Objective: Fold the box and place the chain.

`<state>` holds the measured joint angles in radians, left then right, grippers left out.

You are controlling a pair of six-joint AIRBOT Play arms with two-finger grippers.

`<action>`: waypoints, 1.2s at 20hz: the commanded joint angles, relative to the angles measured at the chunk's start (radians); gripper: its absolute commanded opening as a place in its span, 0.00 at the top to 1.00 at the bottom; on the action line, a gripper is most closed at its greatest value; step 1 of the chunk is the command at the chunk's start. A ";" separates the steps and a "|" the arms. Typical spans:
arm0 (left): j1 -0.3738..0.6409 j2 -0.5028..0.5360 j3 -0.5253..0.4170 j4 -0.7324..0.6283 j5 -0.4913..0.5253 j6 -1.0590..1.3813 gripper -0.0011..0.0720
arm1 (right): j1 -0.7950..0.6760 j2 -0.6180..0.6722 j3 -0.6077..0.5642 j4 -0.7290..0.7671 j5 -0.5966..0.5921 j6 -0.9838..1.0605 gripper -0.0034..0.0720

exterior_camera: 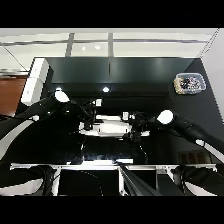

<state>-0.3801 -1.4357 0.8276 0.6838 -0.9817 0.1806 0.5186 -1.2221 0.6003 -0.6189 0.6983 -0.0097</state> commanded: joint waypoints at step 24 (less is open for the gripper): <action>0.000 -0.001 0.000 -0.004 0.005 -0.002 0.94 | -0.020 -0.089 -0.004 -0.024 -0.003 -0.055 0.13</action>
<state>-0.3801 -1.4361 0.8272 0.6800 -0.9775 0.1783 0.4992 -1.3102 0.5964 -0.6289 0.6941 -0.0650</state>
